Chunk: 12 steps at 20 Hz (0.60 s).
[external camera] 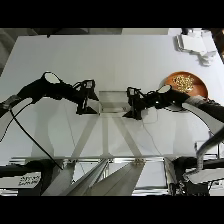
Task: Fold the box and place the chain.
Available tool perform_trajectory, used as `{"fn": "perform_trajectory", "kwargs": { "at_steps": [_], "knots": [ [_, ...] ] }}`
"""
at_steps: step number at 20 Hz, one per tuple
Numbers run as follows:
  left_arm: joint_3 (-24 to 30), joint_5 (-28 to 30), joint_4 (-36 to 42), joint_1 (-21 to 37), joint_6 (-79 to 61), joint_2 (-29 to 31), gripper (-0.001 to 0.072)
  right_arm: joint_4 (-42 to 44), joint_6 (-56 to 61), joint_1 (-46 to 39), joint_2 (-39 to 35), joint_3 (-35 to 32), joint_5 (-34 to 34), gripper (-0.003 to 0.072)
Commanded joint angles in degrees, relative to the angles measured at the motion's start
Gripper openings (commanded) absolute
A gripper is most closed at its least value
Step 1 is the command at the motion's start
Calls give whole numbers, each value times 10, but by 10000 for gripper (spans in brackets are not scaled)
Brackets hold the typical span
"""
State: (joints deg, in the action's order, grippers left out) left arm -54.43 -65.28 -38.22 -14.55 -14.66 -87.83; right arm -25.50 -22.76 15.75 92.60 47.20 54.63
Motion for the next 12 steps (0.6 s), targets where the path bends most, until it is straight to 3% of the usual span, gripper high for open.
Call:
{"fn": "perform_trajectory", "kwargs": {
  "at_steps": [1,4,8,12],
  "knots": [
    [2,2,14,-9,-21,-7,698,0,0,0,0,1,0,472],
    [24,7,23,-9,-40,-4,697,0,0,0,0,1,0,472],
    [52,33,102,-13,-80,-4,697,0,0,0,0,1,0,472],
    [53,55,104,-30,-83,-6,697,0,0,0,0,1,0,472]
  ]
}}
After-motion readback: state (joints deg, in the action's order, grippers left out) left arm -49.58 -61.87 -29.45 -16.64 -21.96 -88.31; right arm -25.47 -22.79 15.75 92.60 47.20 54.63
